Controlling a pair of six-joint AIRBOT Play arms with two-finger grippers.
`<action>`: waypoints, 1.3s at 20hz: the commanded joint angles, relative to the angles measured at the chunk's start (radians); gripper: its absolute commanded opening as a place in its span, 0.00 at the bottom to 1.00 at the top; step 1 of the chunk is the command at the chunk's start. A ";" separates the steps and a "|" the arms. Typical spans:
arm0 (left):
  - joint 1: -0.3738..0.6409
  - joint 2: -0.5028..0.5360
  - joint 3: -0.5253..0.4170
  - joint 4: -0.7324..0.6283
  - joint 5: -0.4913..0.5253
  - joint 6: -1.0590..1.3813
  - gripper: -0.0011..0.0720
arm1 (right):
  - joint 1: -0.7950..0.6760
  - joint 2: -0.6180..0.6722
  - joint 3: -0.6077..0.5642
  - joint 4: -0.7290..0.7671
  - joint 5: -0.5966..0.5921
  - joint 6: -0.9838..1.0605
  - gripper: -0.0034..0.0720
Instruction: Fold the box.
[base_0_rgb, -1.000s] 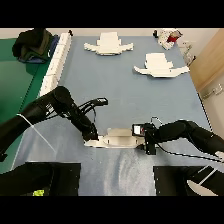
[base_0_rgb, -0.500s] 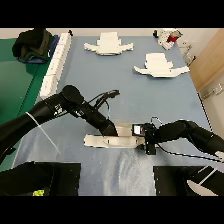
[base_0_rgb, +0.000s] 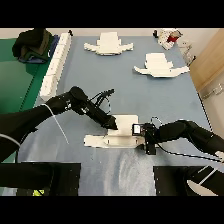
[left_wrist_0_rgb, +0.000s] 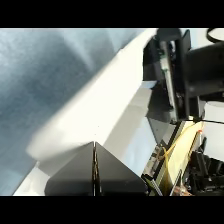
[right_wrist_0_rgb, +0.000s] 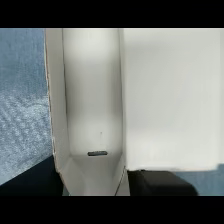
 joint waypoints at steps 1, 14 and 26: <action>0.002 -0.081 0.001 0.005 0.024 -0.006 0.03 | 0.000 0.001 0.000 0.000 0.000 -0.003 0.64; 0.003 0.056 0.066 0.090 0.010 0.088 0.03 | 0.000 0.001 0.000 0.000 0.000 -0.003 0.64; -0.206 0.607 -0.142 0.400 0.127 0.169 0.03 | 0.000 0.001 0.000 0.000 0.000 -0.003 0.64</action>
